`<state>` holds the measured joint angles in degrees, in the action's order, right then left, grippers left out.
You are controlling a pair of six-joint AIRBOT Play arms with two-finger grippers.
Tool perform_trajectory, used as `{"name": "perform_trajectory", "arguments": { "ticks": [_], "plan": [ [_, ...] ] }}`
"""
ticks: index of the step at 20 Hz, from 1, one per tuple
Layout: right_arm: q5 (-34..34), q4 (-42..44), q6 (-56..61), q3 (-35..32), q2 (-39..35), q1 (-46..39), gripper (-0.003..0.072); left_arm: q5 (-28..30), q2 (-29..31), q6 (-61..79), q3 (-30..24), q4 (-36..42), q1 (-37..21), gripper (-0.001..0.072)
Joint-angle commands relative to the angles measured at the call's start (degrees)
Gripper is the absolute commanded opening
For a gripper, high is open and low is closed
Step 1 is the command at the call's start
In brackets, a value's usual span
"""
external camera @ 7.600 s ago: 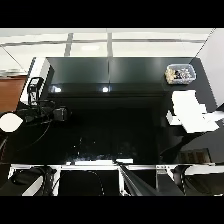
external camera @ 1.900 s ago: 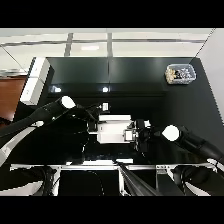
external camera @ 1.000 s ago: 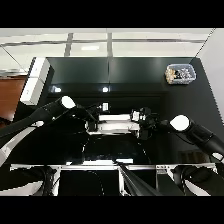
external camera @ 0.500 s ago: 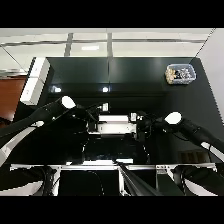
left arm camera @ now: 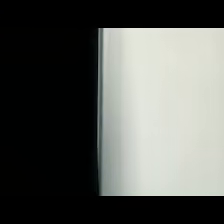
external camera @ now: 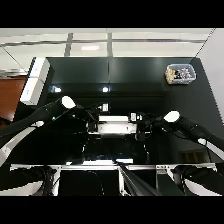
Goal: Fold the box and place the chain.
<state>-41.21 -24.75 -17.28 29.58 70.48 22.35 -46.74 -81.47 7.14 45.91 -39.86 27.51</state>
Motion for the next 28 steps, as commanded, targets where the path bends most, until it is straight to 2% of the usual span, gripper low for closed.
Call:
{"name": "perform_trajectory", "arguments": {
  "ticks": [1, 13, 28],
  "plan": [
    [-0.15, -2.34, 3.37, 1.22, 1.31, 0.24, 0.0713, 0.17, -0.04, -0.04, 0.07, 0.02, -0.02, 0.0027],
    [0.20, -6.88, 8.07, 2.95, 3.02, 1.84, 0.0713, 0.15, -0.04, -0.04, 0.07, 0.02, 0.00, 0.0027],
    [-0.87, -6.27, 7.56, 3.21, 3.02, 1.81, 0.0713, 0.15, -0.04, -0.04, 0.07, 0.02, 0.00, 0.0027]
  ]
}}
